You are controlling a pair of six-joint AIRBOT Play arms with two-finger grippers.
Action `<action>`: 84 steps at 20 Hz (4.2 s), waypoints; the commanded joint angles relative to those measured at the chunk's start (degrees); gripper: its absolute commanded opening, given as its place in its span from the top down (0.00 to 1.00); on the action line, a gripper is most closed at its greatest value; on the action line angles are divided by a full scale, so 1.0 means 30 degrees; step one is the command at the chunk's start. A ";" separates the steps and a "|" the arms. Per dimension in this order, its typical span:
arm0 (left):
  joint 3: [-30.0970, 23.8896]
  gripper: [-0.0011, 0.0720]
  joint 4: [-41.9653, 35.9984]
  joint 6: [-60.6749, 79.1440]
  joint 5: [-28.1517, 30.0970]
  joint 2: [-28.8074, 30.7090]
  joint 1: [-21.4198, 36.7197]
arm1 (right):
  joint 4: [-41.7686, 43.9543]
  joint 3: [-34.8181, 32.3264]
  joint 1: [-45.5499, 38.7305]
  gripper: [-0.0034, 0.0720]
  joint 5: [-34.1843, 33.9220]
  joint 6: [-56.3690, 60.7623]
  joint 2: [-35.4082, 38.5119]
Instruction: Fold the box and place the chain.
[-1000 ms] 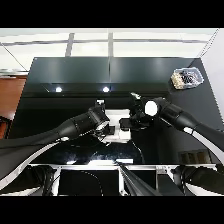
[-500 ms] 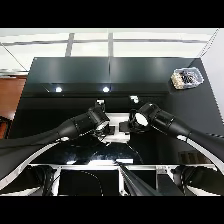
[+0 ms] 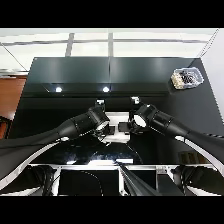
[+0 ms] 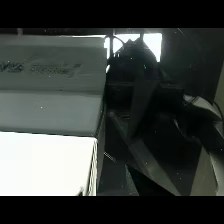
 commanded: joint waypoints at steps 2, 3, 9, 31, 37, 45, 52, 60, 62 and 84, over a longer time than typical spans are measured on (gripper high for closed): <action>-0.0007 0.95 0.0015 0.0000 0.0007 -0.0007 0.0000 | 0.0510 0.0029 0.0080 0.54 -0.0124 0.0226 -0.0364; -0.0007 0.95 0.0015 0.0000 0.0007 -0.0007 0.0000 | 0.0495 0.0029 0.0182 0.54 -0.0124 0.0226 -0.0474; -0.0007 0.95 0.0015 0.0000 0.0007 -0.0007 0.0000 | 0.0474 0.0291 0.0219 0.54 -0.0525 0.0248 -0.0678; -0.0007 0.95 0.0015 0.0000 0.0000 -0.0007 0.0000 | 0.0641 0.0306 0.0342 0.78 -0.0765 0.0240 -0.0852; -0.0007 0.95 0.0015 0.0000 -0.0007 -0.0007 0.0000 | 0.0619 0.0306 0.0342 0.93 -0.0699 0.0211 -0.0845; -0.0007 0.95 0.0015 0.0000 -0.0022 -0.0007 0.0000 | -0.0605 0.1137 0.0335 0.58 0.1064 -0.0940 0.1421; -0.0007 0.95 0.0015 0.0000 -0.0015 -0.0007 0.0000 | -0.7679 0.1137 0.0299 0.59 0.5144 -0.3096 0.7563; -0.0007 0.95 -0.0051 0.0007 -0.0058 -0.0007 0.0000 | -1.2415 0.1064 -1.0448 0.59 -0.1617 -0.3810 0.7825; -0.0007 0.95 -0.0044 0.0000 0.0015 -0.0007 0.0000 | -1.2043 0.1093 -1.3551 0.59 -0.3810 -0.4000 0.6863; -0.0007 0.95 0.0080 0.0007 -0.0066 -0.0007 0.0000 | 0.2492 1.4732 -1.9504 0.00 -0.0903 -0.1792 -0.8779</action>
